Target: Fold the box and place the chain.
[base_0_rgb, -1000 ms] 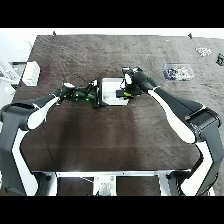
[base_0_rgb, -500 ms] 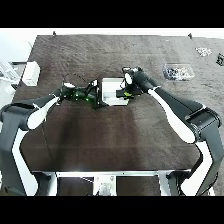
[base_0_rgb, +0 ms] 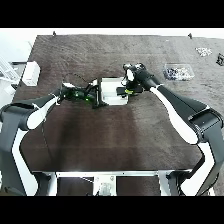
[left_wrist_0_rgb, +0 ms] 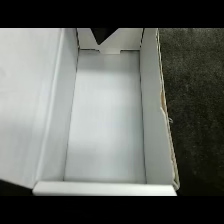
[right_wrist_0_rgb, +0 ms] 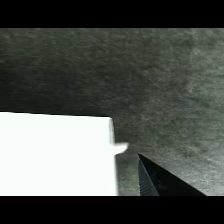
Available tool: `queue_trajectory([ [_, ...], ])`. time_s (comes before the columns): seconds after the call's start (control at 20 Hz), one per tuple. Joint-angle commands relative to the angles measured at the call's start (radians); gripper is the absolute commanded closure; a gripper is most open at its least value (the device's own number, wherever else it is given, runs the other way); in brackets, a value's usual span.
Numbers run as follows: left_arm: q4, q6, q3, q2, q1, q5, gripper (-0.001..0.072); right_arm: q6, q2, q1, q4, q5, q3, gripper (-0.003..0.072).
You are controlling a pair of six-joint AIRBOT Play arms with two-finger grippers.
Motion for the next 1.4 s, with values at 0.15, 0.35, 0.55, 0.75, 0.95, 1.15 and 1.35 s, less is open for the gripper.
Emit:
queue_trajectory([
  [0.15,0.001,0.0,0.001,0.0,-0.001,-0.002,0.0186,-0.043,0.023,0.0,0.098,-0.003,0.019,0.0269],
  [0.35,0.001,0.0,0.001,0.0,-0.001,-0.002,0.0187,-0.159,0.094,-0.009,0.096,-0.002,0.051,0.0269],
  [0.55,0.0,0.0,0.001,0.0,-0.001,-0.002,0.0186,-0.264,0.214,-0.055,0.039,-0.003,0.056,0.0268],
  [0.75,0.0,0.0,0.001,0.0,-0.001,-0.002,0.0186,-0.37,0.268,-0.181,-0.15,-0.007,0.055,0.0249],
  [0.95,0.0,0.0,0.001,0.0,-0.001,-0.002,0.0186,-0.446,0.259,-0.391,-0.154,-0.224,0.021,0.0251],
  [1.15,0.0,0.0,0.001,0.0,-0.001,-0.001,0.0186,-0.623,0.188,-0.587,0.032,-0.38,0.023,0.0319],
  [1.35,0.0,0.0,0.001,0.0,-0.001,-0.002,0.0186,-0.846,0.054,-0.711,0.263,-0.377,0.125,0.0311],
])
